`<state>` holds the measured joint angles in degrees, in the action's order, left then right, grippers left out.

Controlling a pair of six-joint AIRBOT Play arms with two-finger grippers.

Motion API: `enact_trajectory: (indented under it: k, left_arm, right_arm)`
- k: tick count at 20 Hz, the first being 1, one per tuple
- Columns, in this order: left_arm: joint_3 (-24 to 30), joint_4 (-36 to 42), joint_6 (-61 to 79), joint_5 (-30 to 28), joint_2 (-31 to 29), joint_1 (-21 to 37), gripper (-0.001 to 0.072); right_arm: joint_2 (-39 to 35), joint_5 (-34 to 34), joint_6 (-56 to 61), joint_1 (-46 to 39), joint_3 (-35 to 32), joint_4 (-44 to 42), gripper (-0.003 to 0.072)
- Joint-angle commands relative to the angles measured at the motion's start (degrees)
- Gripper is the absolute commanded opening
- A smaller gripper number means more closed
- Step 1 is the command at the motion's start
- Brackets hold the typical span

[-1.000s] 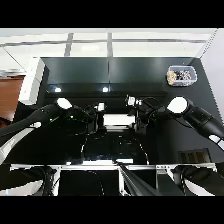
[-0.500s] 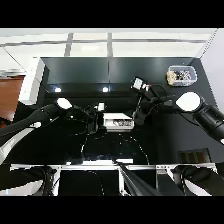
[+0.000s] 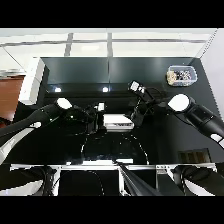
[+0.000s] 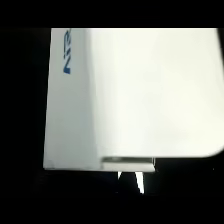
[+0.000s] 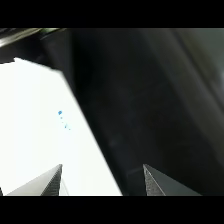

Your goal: Fold the box and place the chain.

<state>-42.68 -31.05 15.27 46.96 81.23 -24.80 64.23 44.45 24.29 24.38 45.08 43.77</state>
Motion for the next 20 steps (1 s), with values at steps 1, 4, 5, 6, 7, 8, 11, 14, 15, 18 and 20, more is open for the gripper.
enact_trajectory:
  k: [1, 4, 5, 6, 7, 8, 11, 14, 15, 18, 20]
  left_arm:
    - [-0.02, -0.02, -0.02, -0.02, 0.04, -0.04, 0.0486]
    - [-0.02, -0.02, -0.02, -0.02, 0.04, -0.04, 0.0486]
    - [-0.02, -0.02, -0.02, -0.02, 0.04, -0.04, 0.0485]
    - [-0.02, -0.02, -0.02, -0.02, 0.04, -0.04, 0.0486]
    - [-0.02, -0.02, -0.02, -0.02, 0.04, -0.04, 0.0486]
    - [-0.02, -0.02, -0.02, -0.02, 0.04, -0.04, 0.0486]
    - [-0.02, -0.02, -0.02, -0.02, 0.04, -0.04, 0.0486]
    - [-0.02, -0.02, -0.04, -0.02, 0.04, -0.04, 0.0486]
    - [-0.02, -0.02, -0.04, -0.02, 0.04, -0.04, 0.0486]
    - [-0.02, -0.02, -0.04, -0.02, 0.04, -0.04, 0.0485]
    - [-0.02, -0.02, -0.04, -0.02, 0.04, -0.04, 0.0485]
  right_arm:
    - [0.81, 5.33, -2.84, 0.02, -0.22, 0.28, 0.0554]
    - [0.81, 5.31, -2.93, 0.02, -0.22, 1.18, 0.0554]
    - [0.81, 5.6, -2.93, 0.09, -0.22, 1.09, 0.0554]
    - [0.81, 6.01, -2.93, 0.37, -0.22, 1.16, 0.0554]
    - [0.81, 6.43, -2.97, 0.72, -0.22, 1.14, 0.0554]
    - [0.81, 6.64, -3.45, 1.2, -0.22, 1.14, 0.0554]
    - [1.16, 5.11, -4.44, 2.27, -0.22, 4.5, 0.0554]
    - [2.14, 3.43, -4.44, 2.29, -0.22, 5.77, 0.0554]
    - [2.14, 2.67, -4.42, 2.29, -0.22, 5.75, 0.0554]
    - [2.14, 2.08, -4.37, 2.29, -0.22, 5.57, 0.0466]
    - [2.14, 2.12, -3.72, 2.29, -0.2, 5.57, 0.0215]
